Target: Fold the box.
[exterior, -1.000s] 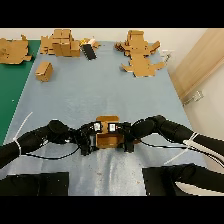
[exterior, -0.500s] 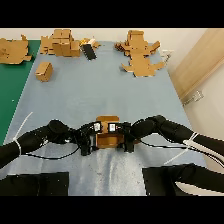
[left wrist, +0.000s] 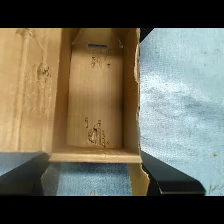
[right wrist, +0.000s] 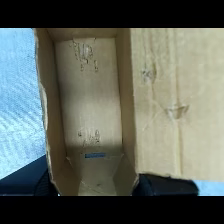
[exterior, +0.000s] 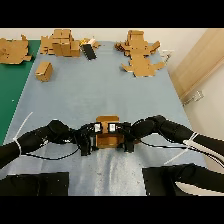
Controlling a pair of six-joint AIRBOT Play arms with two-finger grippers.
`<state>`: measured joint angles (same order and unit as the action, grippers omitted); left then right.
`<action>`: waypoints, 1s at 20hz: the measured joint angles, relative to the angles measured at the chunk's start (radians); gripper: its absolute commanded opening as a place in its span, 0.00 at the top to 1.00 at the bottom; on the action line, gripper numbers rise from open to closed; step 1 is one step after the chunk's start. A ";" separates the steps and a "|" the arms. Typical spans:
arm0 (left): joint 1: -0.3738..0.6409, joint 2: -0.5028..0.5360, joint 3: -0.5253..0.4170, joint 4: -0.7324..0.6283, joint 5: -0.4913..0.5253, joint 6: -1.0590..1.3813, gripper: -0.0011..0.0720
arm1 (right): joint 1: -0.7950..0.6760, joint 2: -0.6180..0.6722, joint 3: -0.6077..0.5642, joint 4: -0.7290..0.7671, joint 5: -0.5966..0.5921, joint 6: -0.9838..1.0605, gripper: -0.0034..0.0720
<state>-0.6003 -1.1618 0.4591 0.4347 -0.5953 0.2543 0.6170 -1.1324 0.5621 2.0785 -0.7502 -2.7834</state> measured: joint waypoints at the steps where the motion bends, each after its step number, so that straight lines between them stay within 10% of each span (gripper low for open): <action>1: 0.000 0.000 0.000 -0.001 0.000 0.001 0.00 | 0.000 0.000 0.000 0.000 0.000 0.000 0.20; 20: -0.038 -0.006 0.012 0.027 0.021 -0.016 0.00 | 0.000 0.000 0.000 0.000 0.000 0.000 0.20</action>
<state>-0.6384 -1.1683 0.4709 0.4614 -0.5743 0.2386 0.6170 -1.1324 0.5621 2.0781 -0.7502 -2.7834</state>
